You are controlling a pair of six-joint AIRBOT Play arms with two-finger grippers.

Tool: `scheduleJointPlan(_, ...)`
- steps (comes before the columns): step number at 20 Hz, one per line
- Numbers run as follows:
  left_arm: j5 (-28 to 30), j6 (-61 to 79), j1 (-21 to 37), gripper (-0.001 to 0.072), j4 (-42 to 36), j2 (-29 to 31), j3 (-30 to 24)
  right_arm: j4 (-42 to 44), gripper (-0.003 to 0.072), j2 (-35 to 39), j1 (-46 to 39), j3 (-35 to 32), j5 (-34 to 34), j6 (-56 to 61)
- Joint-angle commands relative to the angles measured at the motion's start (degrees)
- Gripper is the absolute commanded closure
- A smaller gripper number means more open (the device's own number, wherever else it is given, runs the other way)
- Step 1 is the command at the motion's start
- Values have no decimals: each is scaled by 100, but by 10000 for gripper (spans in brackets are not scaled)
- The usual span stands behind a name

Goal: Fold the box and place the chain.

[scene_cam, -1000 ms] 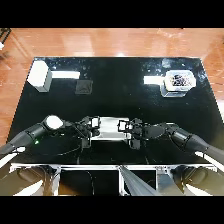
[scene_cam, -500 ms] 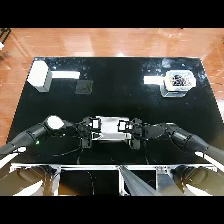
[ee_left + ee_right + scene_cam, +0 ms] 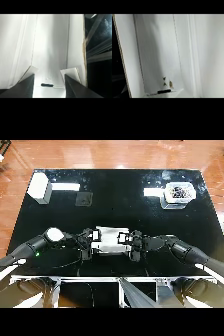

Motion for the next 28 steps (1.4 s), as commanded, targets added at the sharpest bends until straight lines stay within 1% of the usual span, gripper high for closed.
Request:
scheduleJointPlan(1, -98, 4, -2, 260, -17, -4, -2, 4, 624, -4, -2, -2, 0, 4)
scheduleJointPlan(2, -129, 9, -2, 366, -17, -4, -2, 4, 623, -4, -2, -2, 0, 2)
scheduleJointPlan(3, -142, 9, -4, 384, -20, -4, -2, 4, 623, -4, -2, -2, 0, 2)
scheduleJointPlan(6, -149, 9, -2, 386, -17, -4, -2, 4, 623, -4, -2, -2, 0, 4)
scheduleJointPlan(7, -146, 7, -2, 443, -17, -4, -2, 4, 623, -4, -2, -2, 0, 2)
scheduleJointPlan(8, -144, 7, 11, 641, 7, 0, 0, 4, 624, -4, -2, -2, 0, 2)
scheduleJointPlan(9, -157, -48, 35, 690, 35, 11, 20, 4, 623, -4, -2, -2, 0, 2)
scheduleJointPlan(11, -269, -715, 199, 691, 142, 146, 44, 4, 623, -4, -2, -2, -2, 4)
scheduleJointPlan(13, -619, -1534, 518, 691, 575, 452, 44, 4, 624, -4, -2, -2, -2, 4)
scheduleJointPlan(14, -876, -1963, 719, 691, 920, 682, 44, 4, 623, -4, -2, -2, -2, 4)
scheduleJointPlan(17, -1576, -3499, 1410, 690, 1821, 1504, 44, 4, 623, -4, -2, -2, -2, 4)
scheduleJointPlan(19, -2153, -4489, 2028, 689, 1871, 1969, 44, 4, 623, -4, -2, -2, 0, 4)
scheduleJointPlan(20, -2343, -4647, 2376, 689, 1871, 2162, 44, 4, 623, -4, -2, -2, 0, 4)
scheduleJointPlan(22, -2422, -4837, 3027, 690, 1873, 2435, 42, 4, 623, -4, -2, -2, -2, 4)
scheduleJointPlan(25, -2354, -6603, 4037, 691, 1985, 2487, 35, 4, 624, -4, -2, -2, -4, 4)
scheduleJointPlan(26, -2369, -6763, 4354, 689, 1943, 2470, -11, 7, 624, -4, -2, -2, -2, 4)
scheduleJointPlan(27, -2439, -6738, 4540, 688, 1856, 2450, -76, 4, 623, -4, -2, -2, 0, 4)
scheduleJointPlan(28, -2509, -6638, 4656, 688, 1961, 2420, -142, 4, 623, -4, -2, -2, 0, 4)
